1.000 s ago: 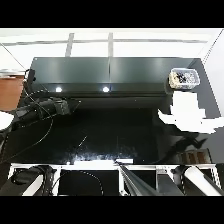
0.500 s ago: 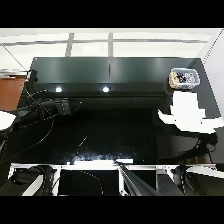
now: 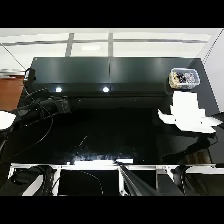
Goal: Fold the box and place the chain.
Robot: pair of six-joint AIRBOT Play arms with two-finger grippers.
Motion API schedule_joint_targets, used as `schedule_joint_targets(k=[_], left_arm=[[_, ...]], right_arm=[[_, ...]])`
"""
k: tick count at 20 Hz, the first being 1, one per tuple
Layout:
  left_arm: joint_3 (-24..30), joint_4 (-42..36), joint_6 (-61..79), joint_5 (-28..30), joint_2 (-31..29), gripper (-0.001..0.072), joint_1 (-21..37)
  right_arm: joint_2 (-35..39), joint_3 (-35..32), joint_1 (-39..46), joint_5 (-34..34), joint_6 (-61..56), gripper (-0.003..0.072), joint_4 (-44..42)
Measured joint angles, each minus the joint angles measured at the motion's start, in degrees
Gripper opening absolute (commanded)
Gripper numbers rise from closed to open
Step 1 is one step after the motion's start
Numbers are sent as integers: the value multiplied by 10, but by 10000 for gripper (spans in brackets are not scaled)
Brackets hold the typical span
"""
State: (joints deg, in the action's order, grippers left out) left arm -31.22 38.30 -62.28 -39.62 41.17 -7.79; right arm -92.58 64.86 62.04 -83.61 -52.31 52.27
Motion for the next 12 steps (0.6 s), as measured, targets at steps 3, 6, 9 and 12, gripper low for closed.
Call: schedule_joint_targets(k=[3, 6, 9, 12], left_arm=[[0, 0, 0, 1, 0, 699, 0], [0, 0, 0, 1, 0, 699, 0], [0, 0, 0, 2, 0, 699, 0], [0, 0, 0, 2, 0, 699, 0]], right_arm=[[-3, 1, -7, 3, 9, 119, 2], [-3, 1, -14, 0, 20, 54, 3], [5, 1, -25, -6, 33, 52, 3], [26, -2, -44, -9, 42, 52, 2]])
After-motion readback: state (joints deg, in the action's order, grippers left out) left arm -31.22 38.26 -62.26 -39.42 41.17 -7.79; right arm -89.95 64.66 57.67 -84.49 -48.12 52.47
